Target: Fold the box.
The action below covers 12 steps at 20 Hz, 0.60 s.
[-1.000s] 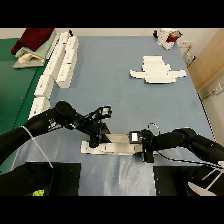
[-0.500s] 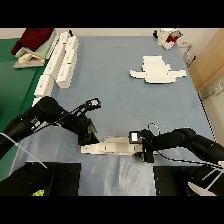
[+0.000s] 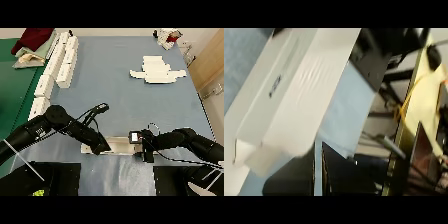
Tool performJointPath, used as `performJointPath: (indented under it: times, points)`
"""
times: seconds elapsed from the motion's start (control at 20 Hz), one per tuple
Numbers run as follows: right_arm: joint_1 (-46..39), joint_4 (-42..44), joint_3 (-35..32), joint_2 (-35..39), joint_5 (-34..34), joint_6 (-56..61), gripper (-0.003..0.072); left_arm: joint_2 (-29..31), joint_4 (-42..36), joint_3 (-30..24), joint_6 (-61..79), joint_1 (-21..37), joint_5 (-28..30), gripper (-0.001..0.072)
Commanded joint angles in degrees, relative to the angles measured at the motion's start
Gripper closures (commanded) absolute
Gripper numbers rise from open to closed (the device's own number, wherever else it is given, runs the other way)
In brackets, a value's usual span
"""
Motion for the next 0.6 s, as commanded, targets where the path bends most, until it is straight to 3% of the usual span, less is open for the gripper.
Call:
performJointPath:
  times: [0.0, 0.25, 0.55]
  points:
    - [0.0, 0.0, 0.0, 0.0, 0.0, 0.0, 0.0151, -3.0, -5.4, 1.9, -2.1, -1.7, 8.7, 0.0624]
    - [0.0, -0.2, 0.0, 0.0, 0.0, 0.0, 0.0151, -11.8, -5.4, 5.4, -5.1, 2.6, 14.6, 0.0623]
    - [0.0, -0.2, 0.0, 0.0, 0.0, 0.0, 0.0151, -21.4, -5.4, 5.4, -6.1, 3.0, 13.0, 0.0624]
